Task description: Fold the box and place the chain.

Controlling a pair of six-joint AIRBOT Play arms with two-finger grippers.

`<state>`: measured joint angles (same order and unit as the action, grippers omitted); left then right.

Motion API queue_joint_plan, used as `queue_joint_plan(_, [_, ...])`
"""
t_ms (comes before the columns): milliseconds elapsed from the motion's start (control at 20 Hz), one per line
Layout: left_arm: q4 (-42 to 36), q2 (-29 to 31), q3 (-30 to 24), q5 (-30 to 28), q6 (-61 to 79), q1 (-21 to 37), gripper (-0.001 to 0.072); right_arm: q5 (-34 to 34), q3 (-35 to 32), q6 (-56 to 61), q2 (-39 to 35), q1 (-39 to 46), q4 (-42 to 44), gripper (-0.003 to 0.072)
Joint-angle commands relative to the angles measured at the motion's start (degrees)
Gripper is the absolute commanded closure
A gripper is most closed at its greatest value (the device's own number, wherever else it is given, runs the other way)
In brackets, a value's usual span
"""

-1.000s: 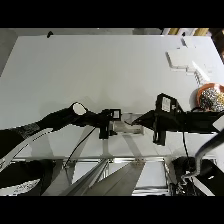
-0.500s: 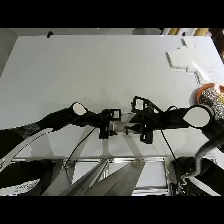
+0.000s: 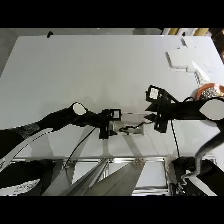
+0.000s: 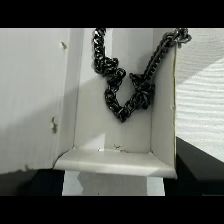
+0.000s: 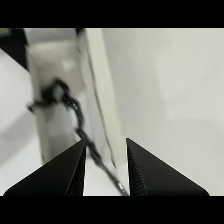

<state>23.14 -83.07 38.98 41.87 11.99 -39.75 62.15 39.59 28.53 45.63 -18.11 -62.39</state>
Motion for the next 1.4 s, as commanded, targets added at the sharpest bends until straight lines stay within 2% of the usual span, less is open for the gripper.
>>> queue_joint_plan(0, [0.0, 0.0, 0.0, 0.0, 0.0, 0.0, 0.0316, 1.9, -3.2, -9.4, 0.0, 4.9, -7.6, 0.0441])
queue_joint_plan(150, [0.0, 0.0, 0.0, 0.0, 0.0, 0.0, 0.0316, -3.1, -9.6, -19.8, 0.4, 5.5, -6.6, 0.0441])
queue_joint_plan(300, [0.0, 0.0, 0.0, 0.0, 0.0, 0.0, 0.0316, -7.9, -14.0, -28.4, 2.1, 5.5, -1.5, 0.0449])
queue_joint_plan(650, [0.0, 0.0, 0.0, 0.0, 0.0, 0.0, 0.0316, -13.4, -14.9, -30.6, 12.6, 4.0, 3.1, 0.0454])
queue_joint_plan(700, [0.0, 0.0, 0.0, 0.0, 0.0, 0.0, 0.0316, -13.4, -14.9, -30.6, 13.5, 3.8, 3.1, 0.0499])
queue_joint_plan(800, [0.0, 0.0, 0.0, 0.0, 0.0, 0.0, 0.0316, -13.2, -14.9, -30.0, 13.4, 3.8, 3.0, 0.0648])
queue_joint_plan(950, [0.0, 0.0, 0.0, 0.0, 0.0, 0.0, 0.0316, -10.5, -14.9, -26.1, 9.7, 3.8, 2.2, 0.0669])
queue_joint_plan(1150, [0.0, 0.0, 0.0, 0.0, 0.0, 0.0, 0.0316, -4.2, -14.9, -20.9, -0.5, 3.8, 1.0, 0.0669])
queue_joint_plan(1250, [0.0, 0.0, 0.0, 0.0, 0.0, 0.0, 0.0316, -5.3, -14.9, -21.0, -3.9, 3.8, 1.0, 0.0668])
queue_joint_plan(1300, [0.0, 0.0, 0.0, 0.0, 0.0, 0.0, 0.0316, -7.0, -14.9, -21.1, -4.3, 3.8, 1.0, 0.0636])
queue_joint_plan(1350, [0.0, 0.0, 0.0, 0.0, 0.0, 0.0, 0.0316, -9.0, -15.0, -21.0, -3.9, 3.8, 1.0, 0.0513])
